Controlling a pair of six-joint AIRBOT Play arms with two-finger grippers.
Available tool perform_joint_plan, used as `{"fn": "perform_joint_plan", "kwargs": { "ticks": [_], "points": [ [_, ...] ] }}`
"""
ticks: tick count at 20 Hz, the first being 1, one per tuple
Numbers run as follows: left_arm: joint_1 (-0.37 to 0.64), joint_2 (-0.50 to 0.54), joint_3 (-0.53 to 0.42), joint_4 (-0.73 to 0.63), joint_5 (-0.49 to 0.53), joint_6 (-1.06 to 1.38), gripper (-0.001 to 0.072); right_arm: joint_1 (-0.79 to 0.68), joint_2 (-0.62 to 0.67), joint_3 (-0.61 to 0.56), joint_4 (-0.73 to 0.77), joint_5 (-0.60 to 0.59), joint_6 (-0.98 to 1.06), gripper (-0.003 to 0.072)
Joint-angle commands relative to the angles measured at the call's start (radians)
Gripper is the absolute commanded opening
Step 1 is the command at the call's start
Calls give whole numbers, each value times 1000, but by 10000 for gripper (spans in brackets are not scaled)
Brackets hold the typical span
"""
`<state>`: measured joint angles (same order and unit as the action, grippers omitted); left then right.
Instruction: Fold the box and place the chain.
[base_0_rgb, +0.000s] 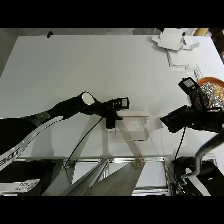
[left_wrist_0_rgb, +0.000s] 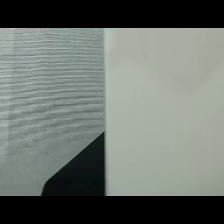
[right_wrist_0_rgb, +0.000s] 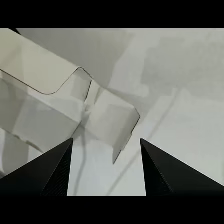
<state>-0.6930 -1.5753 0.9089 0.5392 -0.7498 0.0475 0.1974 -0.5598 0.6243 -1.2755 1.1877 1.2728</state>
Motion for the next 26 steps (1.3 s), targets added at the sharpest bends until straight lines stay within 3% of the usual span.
{"fn": "perform_joint_plan", "kwargs": {
  "ticks": [1,16,21,26],
  "points": [
    [0,-18,0,13,13,-7,5,1,0,0,0,0,0,454],
    [0,-18,0,12,13,-8,9,1,0,0,0,5,-30,454],
    [0,-18,0,12,13,-8,9,1,0,-18,74,101,-343,453],
    [0,-18,0,12,12,-8,9,1,0,-88,140,120,-459,452]
  ]
}}
